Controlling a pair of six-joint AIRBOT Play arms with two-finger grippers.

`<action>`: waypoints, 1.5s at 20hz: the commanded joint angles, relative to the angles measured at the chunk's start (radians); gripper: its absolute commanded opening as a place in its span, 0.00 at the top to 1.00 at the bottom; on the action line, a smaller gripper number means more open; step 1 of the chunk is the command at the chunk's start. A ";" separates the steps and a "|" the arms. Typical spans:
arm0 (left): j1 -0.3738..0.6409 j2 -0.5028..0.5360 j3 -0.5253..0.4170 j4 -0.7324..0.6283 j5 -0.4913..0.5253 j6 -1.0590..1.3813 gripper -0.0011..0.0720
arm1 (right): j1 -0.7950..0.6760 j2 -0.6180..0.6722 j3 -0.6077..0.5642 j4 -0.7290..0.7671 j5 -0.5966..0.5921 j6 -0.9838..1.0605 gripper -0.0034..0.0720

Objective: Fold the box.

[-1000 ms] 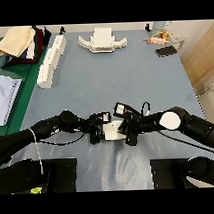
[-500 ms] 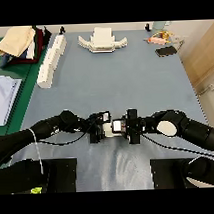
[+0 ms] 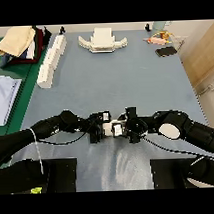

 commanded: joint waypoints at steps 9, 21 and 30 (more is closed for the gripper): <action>0.001 0.000 0.001 0.000 -0.001 0.000 0.27 | 0.001 -0.021 0.001 -0.019 -0.073 -0.001 0.52; 0.001 0.000 0.001 0.000 -0.001 0.000 0.27 | 0.002 -0.033 0.000 0.089 0.090 -0.002 0.56; 0.001 0.000 0.001 0.000 -0.001 0.000 0.27 | 0.000 0.061 0.001 0.118 0.075 0.232 0.56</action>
